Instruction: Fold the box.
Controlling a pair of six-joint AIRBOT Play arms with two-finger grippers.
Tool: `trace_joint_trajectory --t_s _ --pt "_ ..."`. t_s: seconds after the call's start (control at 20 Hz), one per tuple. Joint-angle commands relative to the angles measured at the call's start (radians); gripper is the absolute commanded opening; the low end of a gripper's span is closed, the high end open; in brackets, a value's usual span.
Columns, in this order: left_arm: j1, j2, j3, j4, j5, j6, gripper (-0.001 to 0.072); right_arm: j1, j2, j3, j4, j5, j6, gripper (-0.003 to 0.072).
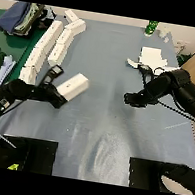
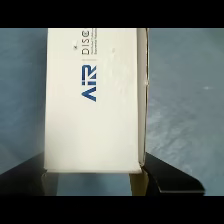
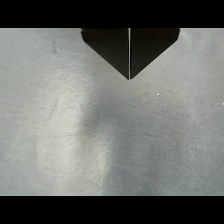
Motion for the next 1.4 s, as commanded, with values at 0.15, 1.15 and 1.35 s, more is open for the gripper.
trace_joint_trajectory --t_s 0.15,1.15,1.35 --pt "0.326 0.004 0.0 0.155 -0.026 -0.233 0.0448 -0.001 -0.001 0.001 0.0 -0.002 0.001 0.0009" --pt "0.249 -0.515 0.261 0.071 0.37 -0.229 0.0448 -0.001 -0.001 0.001 0.0 -0.002 0.001 0.0009" --pt "0.249 -0.524 0.261 0.071 0.37 -0.229 0.0448 -0.001 -0.001 0.001 0.0 -0.002 0.001 0.0009"
